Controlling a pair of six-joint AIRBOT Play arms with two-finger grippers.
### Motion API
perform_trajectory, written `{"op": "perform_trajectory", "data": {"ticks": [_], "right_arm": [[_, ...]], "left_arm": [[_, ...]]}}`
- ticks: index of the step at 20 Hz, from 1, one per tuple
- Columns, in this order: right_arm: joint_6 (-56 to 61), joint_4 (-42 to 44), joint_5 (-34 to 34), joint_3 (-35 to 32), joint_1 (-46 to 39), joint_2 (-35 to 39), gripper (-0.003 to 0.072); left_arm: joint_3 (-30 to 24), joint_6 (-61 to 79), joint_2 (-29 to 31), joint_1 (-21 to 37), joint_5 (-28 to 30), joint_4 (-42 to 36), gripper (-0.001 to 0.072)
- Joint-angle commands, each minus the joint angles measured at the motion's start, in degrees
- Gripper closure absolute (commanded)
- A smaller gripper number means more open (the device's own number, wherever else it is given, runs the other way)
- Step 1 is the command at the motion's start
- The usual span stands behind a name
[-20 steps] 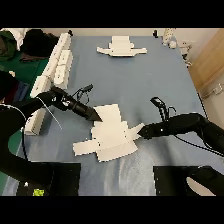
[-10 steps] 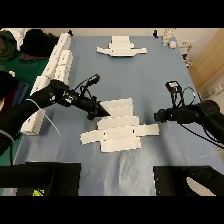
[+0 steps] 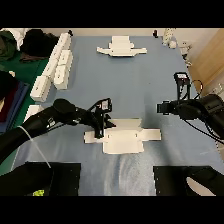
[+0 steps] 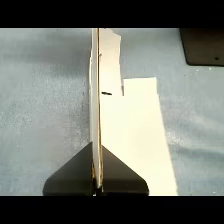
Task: Fold the box.
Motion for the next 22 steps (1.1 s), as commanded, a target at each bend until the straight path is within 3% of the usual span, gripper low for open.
{"op": "perform_trajectory", "data": {"ticks": [1, 7, 22], "right_arm": [[1.0, 0.0, 0.0, 0.2, 0.0, 0.0, 0.0443], [1.0, 1.2, 0.0, 0.2, 0.0, 0.0, 0.0443], [1.0, 2.5, 0.0, 0.2, 0.0, 0.0, 0.0444]], "left_arm": [[-4.6, 1.2, 1.7, -4.4, 8.8, -1.0, 0.0698], [-5.9, 1.1, 1.7, -4.9, 9.7, -1.1, 0.0695], [-6.0, 1.0, 2.8, -3.3, 1.0, 3.8, 0.0694]]}}
